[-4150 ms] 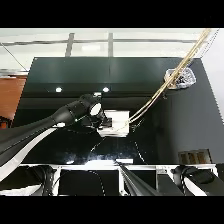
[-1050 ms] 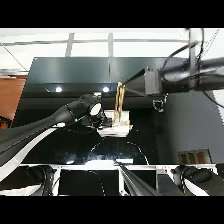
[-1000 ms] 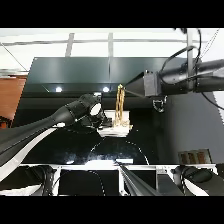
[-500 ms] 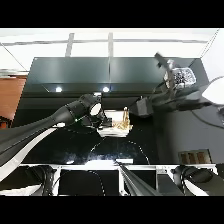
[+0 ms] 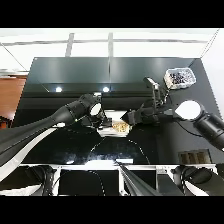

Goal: Fold the box and place the chain.

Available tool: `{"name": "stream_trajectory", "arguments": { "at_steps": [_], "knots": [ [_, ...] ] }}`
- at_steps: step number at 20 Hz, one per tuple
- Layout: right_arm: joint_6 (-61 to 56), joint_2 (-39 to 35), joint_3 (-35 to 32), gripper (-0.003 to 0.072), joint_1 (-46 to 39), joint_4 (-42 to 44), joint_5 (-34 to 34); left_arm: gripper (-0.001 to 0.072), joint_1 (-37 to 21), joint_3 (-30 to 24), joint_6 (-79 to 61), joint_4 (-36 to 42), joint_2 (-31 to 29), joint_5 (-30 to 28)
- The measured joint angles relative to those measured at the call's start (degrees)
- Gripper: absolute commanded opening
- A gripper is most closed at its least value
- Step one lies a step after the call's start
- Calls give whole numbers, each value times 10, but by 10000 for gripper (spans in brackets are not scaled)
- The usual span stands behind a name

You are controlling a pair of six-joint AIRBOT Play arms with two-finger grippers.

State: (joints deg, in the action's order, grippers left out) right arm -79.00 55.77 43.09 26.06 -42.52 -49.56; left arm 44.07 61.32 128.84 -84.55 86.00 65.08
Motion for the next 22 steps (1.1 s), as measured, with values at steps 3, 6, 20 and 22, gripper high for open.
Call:
{"name": "stream_trajectory", "arguments": {
  "at_steps": [3,6,20,22],
  "knots": [
    [11,-40,-5,491,-55,-64,-42,33,0,0,0,0,0,0],
    [40,-81,-32,491,-103,-168,-73,32,0,0,0,0,0,0],
    [526,-15,-152,719,0,-77,102,32,0,0,0,0,0,-1],
    [599,19,-153,719,12,-45,130,33,0,0,0,0,0,-1]
  ]
}}
